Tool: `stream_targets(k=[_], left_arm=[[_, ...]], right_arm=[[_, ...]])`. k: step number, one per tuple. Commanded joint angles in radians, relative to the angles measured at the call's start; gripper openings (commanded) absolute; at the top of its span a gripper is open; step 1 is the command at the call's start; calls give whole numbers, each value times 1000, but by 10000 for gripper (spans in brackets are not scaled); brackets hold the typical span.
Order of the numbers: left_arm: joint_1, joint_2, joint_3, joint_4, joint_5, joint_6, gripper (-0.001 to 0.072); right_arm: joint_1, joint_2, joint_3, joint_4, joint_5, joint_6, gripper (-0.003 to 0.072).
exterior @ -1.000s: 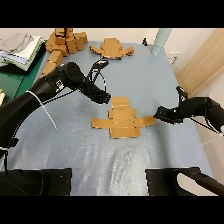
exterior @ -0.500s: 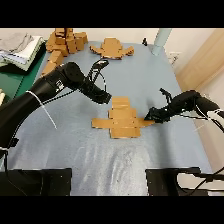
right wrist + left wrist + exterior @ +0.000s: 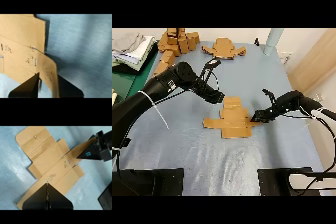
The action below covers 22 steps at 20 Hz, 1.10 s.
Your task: Fold the box.
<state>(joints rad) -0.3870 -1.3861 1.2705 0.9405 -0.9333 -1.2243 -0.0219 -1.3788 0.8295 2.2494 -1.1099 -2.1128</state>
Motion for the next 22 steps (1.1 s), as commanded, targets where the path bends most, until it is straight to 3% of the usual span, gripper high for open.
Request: stream_targets(k=[1, 2, 3, 4, 9, 13, 18, 22], left_arm=[[0, 0, 0, -54, -13, -3, 18], [0, 0, 0, -60, -20, -3, 23], [0, 0, 0, -74, -30, 2, 319], [0, 0, 0, -93, -37, 2, 636], [28, 2, 10, -139, -108, 32, 660], [138, 2, 7, -146, -249, 51, 660], [253, 0, -29, -183, -270, 122, 660], [303, -43, -108, -216, -270, 213, 660]], right_arm=[[37, -2, 14, 18, 9, -20, 203], [43, -2, 19, 24, 5, -20, 142], [53, -2, 23, 38, -6, -27, 45], [64, -2, 24, 75, -22, -46, 12], [163, 27, -9, 280, -14, -129, 3], [222, 180, -153, 291, 80, -128, 3], [293, 391, -349, 291, 241, -129, 3], [362, 504, -397, 285, 299, -129, 3]])
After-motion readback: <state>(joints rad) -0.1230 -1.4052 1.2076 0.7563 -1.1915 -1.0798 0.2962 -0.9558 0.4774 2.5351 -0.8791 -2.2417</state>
